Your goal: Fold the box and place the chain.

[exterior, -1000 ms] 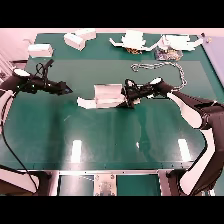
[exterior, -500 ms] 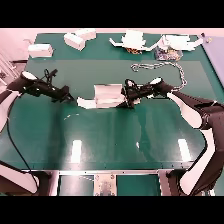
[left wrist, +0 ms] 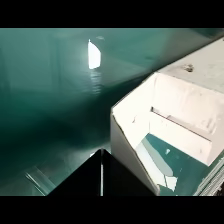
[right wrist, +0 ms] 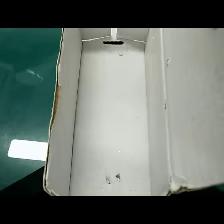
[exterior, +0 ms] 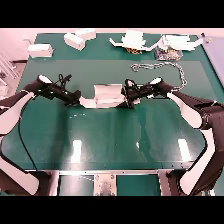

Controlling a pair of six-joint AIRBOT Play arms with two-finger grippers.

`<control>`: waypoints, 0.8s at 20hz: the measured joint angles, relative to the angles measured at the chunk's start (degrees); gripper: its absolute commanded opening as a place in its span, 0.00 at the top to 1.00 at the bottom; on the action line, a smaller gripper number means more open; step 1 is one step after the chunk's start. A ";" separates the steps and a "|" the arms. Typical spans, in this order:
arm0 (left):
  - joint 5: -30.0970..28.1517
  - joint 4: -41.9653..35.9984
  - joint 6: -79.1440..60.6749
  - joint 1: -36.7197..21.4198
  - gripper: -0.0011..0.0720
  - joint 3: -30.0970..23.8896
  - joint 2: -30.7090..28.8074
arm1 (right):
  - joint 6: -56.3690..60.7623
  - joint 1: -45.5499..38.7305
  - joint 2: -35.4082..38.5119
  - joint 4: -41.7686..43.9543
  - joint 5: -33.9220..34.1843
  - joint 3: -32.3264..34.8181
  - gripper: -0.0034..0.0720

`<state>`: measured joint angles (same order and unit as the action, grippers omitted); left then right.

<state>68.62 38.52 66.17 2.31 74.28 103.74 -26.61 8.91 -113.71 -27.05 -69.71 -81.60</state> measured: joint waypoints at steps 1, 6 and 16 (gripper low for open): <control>-0.09 -0.46 -0.48 0.63 0.96 0.00 0.02 | 0.00 0.00 0.00 0.00 -0.02 0.00 0.18; 0.04 -2.60 -1.73 2.10 0.96 2.27 0.04 | 0.00 0.00 0.00 0.00 -0.02 0.00 0.18; 3.78 -2.58 -1.14 3.74 0.77 7.82 -0.57 | 0.00 0.00 0.00 0.00 -0.02 0.00 0.19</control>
<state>72.40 35.94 65.04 6.04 82.11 103.18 -26.61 8.91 -113.71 -27.05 -69.73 -81.60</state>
